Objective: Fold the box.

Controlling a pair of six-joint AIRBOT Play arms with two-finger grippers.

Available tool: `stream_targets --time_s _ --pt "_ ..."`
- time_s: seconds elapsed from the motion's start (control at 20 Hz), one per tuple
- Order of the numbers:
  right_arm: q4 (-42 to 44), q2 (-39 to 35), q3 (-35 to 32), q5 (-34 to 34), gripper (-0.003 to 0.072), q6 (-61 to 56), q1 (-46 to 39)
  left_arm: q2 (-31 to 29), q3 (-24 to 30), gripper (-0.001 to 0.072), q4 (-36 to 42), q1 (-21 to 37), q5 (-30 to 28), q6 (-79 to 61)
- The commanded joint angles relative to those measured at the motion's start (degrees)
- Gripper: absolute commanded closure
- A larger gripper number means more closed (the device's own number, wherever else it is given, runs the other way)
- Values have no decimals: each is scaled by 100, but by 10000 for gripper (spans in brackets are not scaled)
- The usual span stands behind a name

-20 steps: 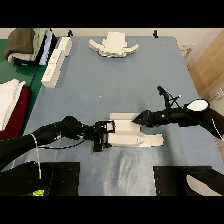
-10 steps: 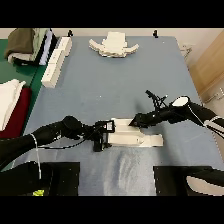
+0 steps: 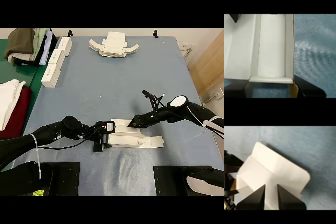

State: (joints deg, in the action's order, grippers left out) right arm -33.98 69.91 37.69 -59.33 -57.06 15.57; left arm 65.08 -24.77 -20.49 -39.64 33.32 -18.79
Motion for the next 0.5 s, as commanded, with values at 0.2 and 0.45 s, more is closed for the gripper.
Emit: stream_targets --time_s 0.2,0.45 --pt "-1161 -1709 367 -863 464 -221 -127 4 -4 246 11 -2 -20 24" --pt "-1729 -3064 -15 -2083 463 -179 48 4 -4 246 11 -2 -20 24"
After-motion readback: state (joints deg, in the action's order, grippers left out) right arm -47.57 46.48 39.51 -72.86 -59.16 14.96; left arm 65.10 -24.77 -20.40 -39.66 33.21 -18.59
